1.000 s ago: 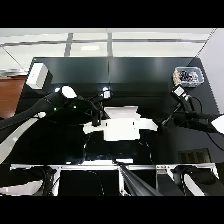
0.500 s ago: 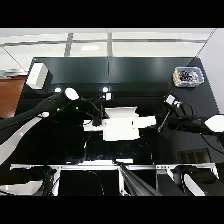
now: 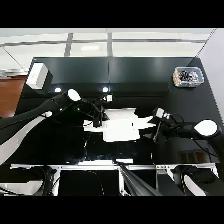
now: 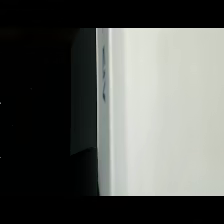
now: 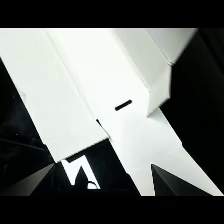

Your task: Fold the box and place the chain.

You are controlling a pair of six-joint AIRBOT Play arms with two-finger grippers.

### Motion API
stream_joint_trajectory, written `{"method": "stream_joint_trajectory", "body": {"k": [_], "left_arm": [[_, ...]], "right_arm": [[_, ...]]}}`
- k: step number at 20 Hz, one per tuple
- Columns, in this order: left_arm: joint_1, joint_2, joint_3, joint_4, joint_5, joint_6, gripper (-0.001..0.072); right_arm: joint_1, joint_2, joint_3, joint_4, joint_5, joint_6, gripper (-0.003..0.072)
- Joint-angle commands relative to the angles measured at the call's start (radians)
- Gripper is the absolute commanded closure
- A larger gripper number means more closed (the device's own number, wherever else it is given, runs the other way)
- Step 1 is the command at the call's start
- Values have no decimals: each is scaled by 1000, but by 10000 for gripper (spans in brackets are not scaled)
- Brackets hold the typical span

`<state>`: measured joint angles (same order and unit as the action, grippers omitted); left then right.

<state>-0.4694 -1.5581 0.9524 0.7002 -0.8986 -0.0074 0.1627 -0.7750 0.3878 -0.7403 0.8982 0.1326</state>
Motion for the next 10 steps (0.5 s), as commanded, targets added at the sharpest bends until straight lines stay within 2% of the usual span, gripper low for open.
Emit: {"method": "stream_joint_trajectory", "body": {"k": [1,3,6,10], "left_arm": [[0,-2,0,2,2,0,689],[0,-2,0,2,2,0,689],[0,-2,0,2,2,0,689],[0,-2,0,2,2,0,689]], "right_arm": [[144,-52,-6,-67,-140,-67,-24],[230,-89,-6,-141,-188,-78,-25],[292,-131,-6,-151,-198,-101,-25],[322,-173,-6,-37,-263,-169,-24]]}}
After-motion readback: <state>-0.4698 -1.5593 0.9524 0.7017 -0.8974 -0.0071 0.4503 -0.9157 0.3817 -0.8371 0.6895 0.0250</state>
